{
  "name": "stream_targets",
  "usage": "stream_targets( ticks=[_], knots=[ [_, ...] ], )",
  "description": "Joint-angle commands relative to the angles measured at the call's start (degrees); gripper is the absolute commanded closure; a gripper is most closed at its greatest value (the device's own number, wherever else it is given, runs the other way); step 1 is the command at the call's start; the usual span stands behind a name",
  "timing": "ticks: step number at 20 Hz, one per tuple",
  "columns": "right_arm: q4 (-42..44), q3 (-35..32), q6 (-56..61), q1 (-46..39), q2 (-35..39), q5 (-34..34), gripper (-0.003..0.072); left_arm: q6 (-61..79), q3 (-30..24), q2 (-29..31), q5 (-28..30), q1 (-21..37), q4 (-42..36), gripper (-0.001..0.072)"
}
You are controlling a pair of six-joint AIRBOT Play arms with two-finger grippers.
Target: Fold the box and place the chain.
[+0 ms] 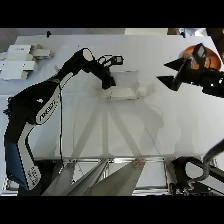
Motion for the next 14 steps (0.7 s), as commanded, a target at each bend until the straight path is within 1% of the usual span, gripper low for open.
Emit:
stream_targets(
  ticks=[1,3,6,8,10,14],
  knots=[
    [-6.3,-0.9,-10.1,2.3,-0.9,0.2,-0.0005,0.0,0.0,0.0,0.0,0.0,0.0,0.0693],
    [-6.8,-3.7,-13.5,5.2,-2.4,-0.7,-0.0005,0.0,0.0,0.0,0.0,0.0,0.0,0.0693],
    [-6.7,-8.2,-17.9,9.2,-5.6,-7.3,-0.0005,0.0,0.0,0.0,0.0,0.0,0.0,0.0693],
    [-5.3,-8.5,-18.0,10.9,-8.7,-9.5,-0.0005,0.0,0.0,0.0,0.0,0.0,0.0,0.0693],
    [-2.3,-8.5,-20.1,12.4,-11.8,-9.5,-0.0005,0.0,0.0,0.0,0.0,0.0,0.0,0.0693],
    [0.1,-8.5,-20.9,14.2,-13.0,-9.8,-0.0005,0.0,0.0,0.0,0.0,0.0,0.0,0.0693]
  ],
)
